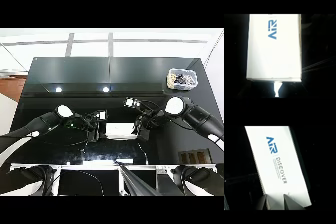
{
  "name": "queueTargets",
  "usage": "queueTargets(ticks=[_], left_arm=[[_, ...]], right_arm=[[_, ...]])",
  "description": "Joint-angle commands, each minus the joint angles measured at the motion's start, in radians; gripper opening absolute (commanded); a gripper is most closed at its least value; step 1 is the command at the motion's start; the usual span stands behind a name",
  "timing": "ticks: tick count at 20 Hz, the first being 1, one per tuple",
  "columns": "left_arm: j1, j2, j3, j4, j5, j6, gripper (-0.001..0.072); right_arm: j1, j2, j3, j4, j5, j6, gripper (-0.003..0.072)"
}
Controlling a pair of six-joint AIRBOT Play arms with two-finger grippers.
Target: Fold the box and place the chain.
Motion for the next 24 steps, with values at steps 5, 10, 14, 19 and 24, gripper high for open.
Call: queueTargets(ticks=[5,10,14,19,24], left_arm=[[-0.001,-0.001,0.000,0.000,0.000,-0.001,0.0347],[-0.001,-0.001,0.000,0.000,0.000,-0.001,0.0347],[-0.001,-0.001,0.000,0.000,0.000,-0.001,0.0348],[-0.001,-0.001,0.000,0.000,0.000,-0.001,0.0347],[-0.001,-0.001,0.000,0.000,0.000,-0.001,0.0348]], right_arm=[[0.000,0.000,0.000,0.000,0.024,0.000,0.0249],[0.000,0.002,0.001,0.000,0.039,0.031,0.0251],[-0.004,0.017,0.023,0.000,0.046,0.056,0.0251],[-0.063,0.025,0.046,0.030,0.112,0.135,0.0249],[-0.163,0.024,0.024,0.318,0.198,0.209,0.0045]])
